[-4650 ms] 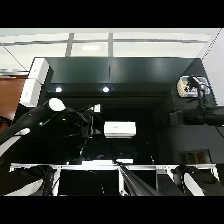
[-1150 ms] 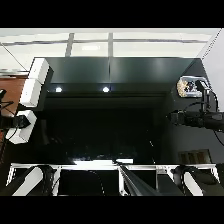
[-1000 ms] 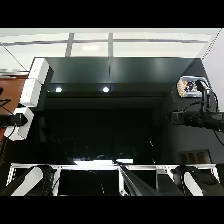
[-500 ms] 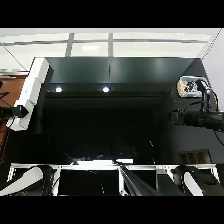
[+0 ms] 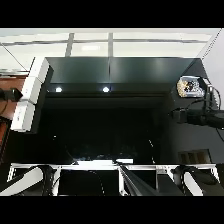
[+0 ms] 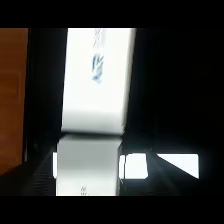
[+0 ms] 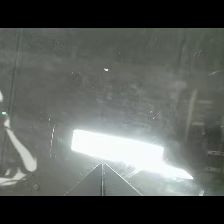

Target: Fold the box and place the chain.

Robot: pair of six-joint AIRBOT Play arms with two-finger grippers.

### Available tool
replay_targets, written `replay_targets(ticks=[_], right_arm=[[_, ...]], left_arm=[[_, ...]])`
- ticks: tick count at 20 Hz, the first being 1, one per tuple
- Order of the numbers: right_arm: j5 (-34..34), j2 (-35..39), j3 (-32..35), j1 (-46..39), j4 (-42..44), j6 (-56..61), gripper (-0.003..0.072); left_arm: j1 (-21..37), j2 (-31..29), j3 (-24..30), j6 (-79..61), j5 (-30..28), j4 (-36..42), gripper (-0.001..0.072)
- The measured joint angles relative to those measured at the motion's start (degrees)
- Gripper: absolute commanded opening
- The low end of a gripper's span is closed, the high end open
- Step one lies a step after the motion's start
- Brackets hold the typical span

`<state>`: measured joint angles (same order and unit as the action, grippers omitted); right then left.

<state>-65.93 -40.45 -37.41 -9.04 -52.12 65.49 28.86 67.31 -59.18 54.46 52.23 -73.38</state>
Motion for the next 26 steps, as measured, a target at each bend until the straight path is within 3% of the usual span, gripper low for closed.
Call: replay_targets(ticks=[1,4,6,8,11,15,19,26], right_arm=[[-1.7,0.0,-1.7,0.0,-1.3,0.0,0.0013],[-7.7,1.8,-5.8,0.5,-4.4,0.1,0.0012],[-8.6,5.0,-6.7,1.7,-6.7,0.1,0.0013],[-5.5,9.0,-5.6,2.8,-9.8,0.1,0.0013],[4.9,12.9,0.4,3.6,-14.2,0.1,0.0014],[18.6,14.1,9.6,3.9,-20.6,0.2,0.0014],[19.8,14.5,12.8,4.0,-23.4,0.3,0.0015],[19.7,14.6,13.8,4.0,-24.6,0.3,0.0014]], left_arm=[[-1.6,-0.6,-2.0,1.1,1.4,0.2,0.0027],[-7.1,-3.9,-4.7,4.6,4.5,1.1,0.0025],[-11.6,-7.9,-3.3,6.4,5.5,2.6,0.0026],[-16.3,-13.5,1.5,7.6,5.2,4.7,0.0027],[-22.9,-23.9,13.9,8.3,-0.1,7.5,0.0027],[-26.4,-35.0,27.9,8.7,-8.5,8.7,0.0028],[-27.3,-39.8,32.7,8.7,-11.4,9.2,0.0029],[-27.6,-41.4,34.4,8.9,-12.8,9.4,0.0028]])
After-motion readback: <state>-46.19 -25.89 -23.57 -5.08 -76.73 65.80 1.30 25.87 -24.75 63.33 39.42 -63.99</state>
